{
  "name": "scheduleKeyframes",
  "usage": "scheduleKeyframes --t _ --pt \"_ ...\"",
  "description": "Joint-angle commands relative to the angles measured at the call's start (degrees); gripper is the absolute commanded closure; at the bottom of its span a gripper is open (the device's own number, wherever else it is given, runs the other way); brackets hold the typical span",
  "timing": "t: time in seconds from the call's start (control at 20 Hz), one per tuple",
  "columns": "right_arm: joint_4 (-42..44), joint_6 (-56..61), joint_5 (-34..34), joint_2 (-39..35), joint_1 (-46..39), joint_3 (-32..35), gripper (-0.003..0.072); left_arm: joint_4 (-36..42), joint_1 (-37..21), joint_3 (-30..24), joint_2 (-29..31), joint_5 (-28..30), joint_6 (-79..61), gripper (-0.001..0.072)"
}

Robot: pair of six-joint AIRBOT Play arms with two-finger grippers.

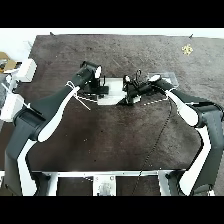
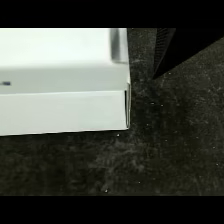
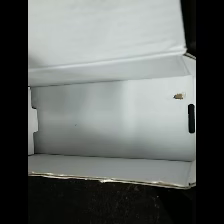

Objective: Fold the box and place the chain.

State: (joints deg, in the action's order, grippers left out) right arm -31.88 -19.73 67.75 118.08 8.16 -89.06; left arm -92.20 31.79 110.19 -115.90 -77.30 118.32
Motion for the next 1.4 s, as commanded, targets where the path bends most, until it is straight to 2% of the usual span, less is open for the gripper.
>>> scheduleKeyframes --t 0.0,0.3,0.4,0.5,0.55,0.75,0.8,0.85,0.9,1.0,1.15,1.35 --pt "0.0 0.0 0.0 0.04 0.04 0.02 0.0235 -1.7 0.0 0.61 -0.61 -0.98 1.77 0.0364" --pt "0.0 0.02 0.0 0.04 0.04 0.02 0.0235 -1.75 0.37 0.63 -2.12 0.24 2.78 0.0364" --pt "0.0 0.02 0.0 0.02 0.04 0.02 0.0235 -2.38 0.35 0.63 -2.16 0.28 2.78 0.0525" --pt "0.0 0.0 0.0 0.04 0.04 0.02 0.0235 -2.51 0.35 0.63 -2.16 0.39 2.8 0.0579" --pt "0.0 0.02 0.0 0.04 0.04 0.02 0.0234 -2.51 0.35 0.63 -2.16 0.37 2.8 0.0682" --pt "0.0 0.0 0.0 0.02 0.04 0.02 0.0235 -2.54 0.35 0.63 -2.16 0.76 2.8 0.0698" --pt "0.0 0.0 0.0 0.04 0.04 0.02 0.0235 -2.34 0.35 0.63 -2.14 1.25 2.23 0.0586" --pt "0.0 0.02 0.0 0.04 0.04 0.02 0.0235 -0.94 0.35 0.63 -2.08 2.4 -0.17 0.0229" --pt "0.0 0.0 0.0 0.02 0.04 0.02 0.0235 -0.68 0.35 0.63 -1.86 2.86 -2.69 0.0158" --pt "0.0 0.02 0.0 0.02 0.04 0.02 0.0235 -0.61 0.35 1.97 -1.53 1.2 -3.32 0.0157" --pt "0.0 0.0 0.0 0.04 0.04 0.02 0.0235 -0.66 0.24 6.51 -1.46 -4.31 -6.03 0.0158" --pt "0.0 0.0 0.0 0.02 0.04 0.02 0.0235 -3.61 0.22 7.15 1.51 -5.9 -9.55 0.0158"
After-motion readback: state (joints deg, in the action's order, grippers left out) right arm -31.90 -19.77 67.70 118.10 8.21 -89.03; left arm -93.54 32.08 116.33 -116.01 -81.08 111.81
